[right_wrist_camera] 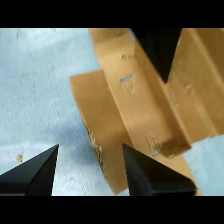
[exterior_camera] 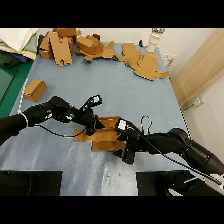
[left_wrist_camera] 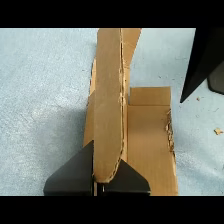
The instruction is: Fold the box.
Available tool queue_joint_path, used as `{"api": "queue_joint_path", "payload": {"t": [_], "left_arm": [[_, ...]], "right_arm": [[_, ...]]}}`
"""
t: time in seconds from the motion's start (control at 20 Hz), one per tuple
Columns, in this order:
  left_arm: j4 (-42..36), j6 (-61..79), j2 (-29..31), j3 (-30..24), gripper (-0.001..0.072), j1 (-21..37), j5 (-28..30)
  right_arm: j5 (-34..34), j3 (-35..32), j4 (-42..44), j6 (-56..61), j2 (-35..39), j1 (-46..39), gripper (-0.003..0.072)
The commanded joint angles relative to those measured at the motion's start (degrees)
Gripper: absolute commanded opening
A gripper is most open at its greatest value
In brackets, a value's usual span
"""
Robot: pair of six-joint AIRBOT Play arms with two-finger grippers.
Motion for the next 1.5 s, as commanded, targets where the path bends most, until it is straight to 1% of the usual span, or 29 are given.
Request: {"api": "queue_joint_path", "payload": {"t": [0.0, 0.1, 0.2, 0.25, 0.4, 0.5, 0.6, 0.75, 0.85, 0.95, 1.1, 1.25, 1.35, 1.45], "left_arm": [[0.0, 0.0, 0.0, 0.0, 0.0015, 0.0, 0.0], [0.0, 0.0, 0.0, 0.0, 0.0015, 0.0, 0.0], [0.0, 0.0, 0.0, 0.0, 0.0014, 0.0, 0.1], [0.0, 0.0, 0.0, 0.0, 0.0014, 0.0, 0.1], [0.0, 0.0, 0.0, 0.0, 0.0015, 0.0, 0.1], [0.0, 0.0, 0.0, 0.0, 0.0015, 0.0, 0.1], [0.0, 0.0, 0.0, 0.0, 0.0014, 0.0, 0.1], [0.0, 0.0, 0.0, 0.0, 0.0015, 0.0, 0.1], [0.0, 0.0, 0.0, 0.0, 0.0015, 0.0, 0.1], [0.0, 0.0, 0.0, 0.0, 0.0015, 0.0, 0.1], [0.0, 0.0, 0.0, 0.0, 0.0015, 0.0, 0.1], [0.0, 0.0, 0.0, 0.0, 0.0015, 0.0, 0.1], [0.0, 0.0, 0.0, 0.0, 0.0014, 0.0, 0.0], [0.0, 0.0, 0.0, 0.0, 0.0015, 0.0, 0.0]], "right_arm": [[-3.7, 6.5, -0.3, 1.2, -1.3, 0.5, 0.0615], [-9.5, 10.0, -4.3, 3.8, -1.3, 0.5, 0.0615], [-10.1, 11.1, -8.7, 8.8, -1.1, 1.0, 0.0614], [-9.9, 11.1, -12.9, 10.4, -0.9, 2.6, 0.0615], [-9.7, 11.0, -31.7, 25.6, -1.0, 12.8, 0.0615], [-9.5, 11.0, -45.2, 38.9, -1.0, 20.8, 0.0615], [-8.8, 10.2, -52.4, 47.6, -1.1, 28.0, 0.0615], [-4.4, 2.9, -52.3, 51.7, -1.8, 35.4, 0.0615], [-3.7, -2.9, -53.6, 51.7, -3.5, 38.5, 0.0615], [-1.9, -5.3, -54.8, 51.6, -4.6, 38.9, 0.0615], [1.6, -5.7, -57.8, 51.8, -5.6, 38.9, 0.0615], [1.8, -5.7, -66.9, 55.8, -7.4, 38.9, 0.0615], [1.8, -5.7, -75.3, 61.5, -8.3, 38.9, 0.0615], [1.8, -5.7, -81.3, 66.0, -8.8, 38.5, 0.0615]]}}
